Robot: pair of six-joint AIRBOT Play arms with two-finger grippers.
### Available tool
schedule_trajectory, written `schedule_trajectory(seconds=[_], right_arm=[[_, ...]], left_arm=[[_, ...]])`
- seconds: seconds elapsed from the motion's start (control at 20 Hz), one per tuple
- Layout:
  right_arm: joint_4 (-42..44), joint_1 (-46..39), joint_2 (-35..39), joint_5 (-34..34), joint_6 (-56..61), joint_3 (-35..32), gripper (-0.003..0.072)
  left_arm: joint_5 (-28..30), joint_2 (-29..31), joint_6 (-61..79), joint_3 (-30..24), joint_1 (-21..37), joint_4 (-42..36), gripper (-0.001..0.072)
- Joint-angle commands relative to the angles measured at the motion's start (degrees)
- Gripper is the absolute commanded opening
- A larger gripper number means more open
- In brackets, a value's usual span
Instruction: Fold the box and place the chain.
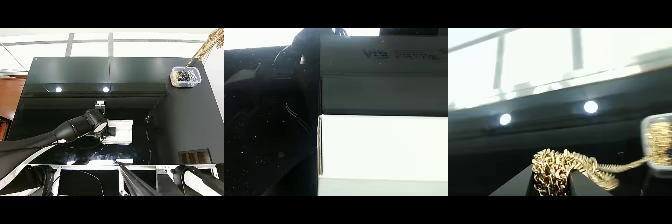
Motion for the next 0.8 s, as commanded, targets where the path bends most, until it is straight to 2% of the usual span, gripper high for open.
schedule_trajectory(seconds=[0.0,0.15,0.3,0.45,0.55,0.75], right_arm=[[0.83,6.32,10.29,2.47,-3.37,-7.63,0.0038],[-1.07,12.83,17.46,6.36,-4.79,-14.80,0.0037],[-1.73,17.46,21.51,12.81,-4.81,-21.22,0.0036],[3.91,22.36,23.26,15.91,-7.19,-29.55,0.0037],[8.00,25.94,23.26,12.41,-7.17,-35.41,0.0037],[10.43,33.18,22.53,0.22,-7.17,-47.01,0.0037]], left_arm=[[0.11,0.02,0.00,0.02,0.04,0.02,0.0031],[-0.11,0.02,0.00,0.02,0.04,0.02,0.0031],[-0.09,0.02,0.00,0.02,0.04,0.02,0.0031],[-0.09,0.02,0.00,0.02,0.04,0.02,0.0031],[-0.09,0.02,0.02,0.02,0.04,0.04,0.0031],[-0.04,0.02,0.00,0.02,0.04,0.02,0.0031]])
